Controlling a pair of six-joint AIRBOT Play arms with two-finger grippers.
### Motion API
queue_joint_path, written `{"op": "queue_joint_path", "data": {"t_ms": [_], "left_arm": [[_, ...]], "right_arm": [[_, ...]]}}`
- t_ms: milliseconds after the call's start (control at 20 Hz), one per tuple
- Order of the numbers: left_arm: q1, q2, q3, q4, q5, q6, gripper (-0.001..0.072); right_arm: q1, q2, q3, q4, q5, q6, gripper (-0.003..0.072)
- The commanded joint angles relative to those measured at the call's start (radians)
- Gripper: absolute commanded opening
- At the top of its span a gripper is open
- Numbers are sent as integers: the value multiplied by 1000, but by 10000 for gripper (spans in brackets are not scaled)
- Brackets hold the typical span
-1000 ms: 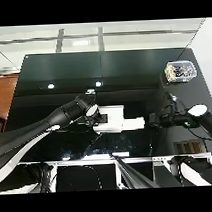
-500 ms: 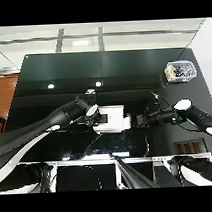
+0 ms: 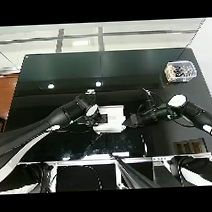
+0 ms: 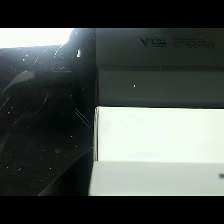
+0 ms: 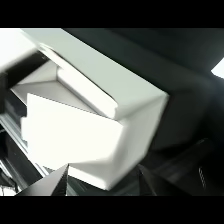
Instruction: Fold the box and place the chain.
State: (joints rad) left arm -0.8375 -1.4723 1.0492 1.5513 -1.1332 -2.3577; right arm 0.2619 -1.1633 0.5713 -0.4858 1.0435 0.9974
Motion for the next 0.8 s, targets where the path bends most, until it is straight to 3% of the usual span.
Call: {"op": "queue_joint_path", "data": {"t_ms": [0,450,700,750], "left_arm": [[1,0,1,0,0,0,25],[1,0,1,0,0,0,25],[1,0,1,0,0,0,25],[1,0,1,0,0,0,25]], "right_arm": [[85,-1,50,-39,-70,101,410],[291,-10,195,-594,-131,728,409],[382,-122,313,-743,-76,930,400],[400,-142,337,-769,-64,961,316]]}}
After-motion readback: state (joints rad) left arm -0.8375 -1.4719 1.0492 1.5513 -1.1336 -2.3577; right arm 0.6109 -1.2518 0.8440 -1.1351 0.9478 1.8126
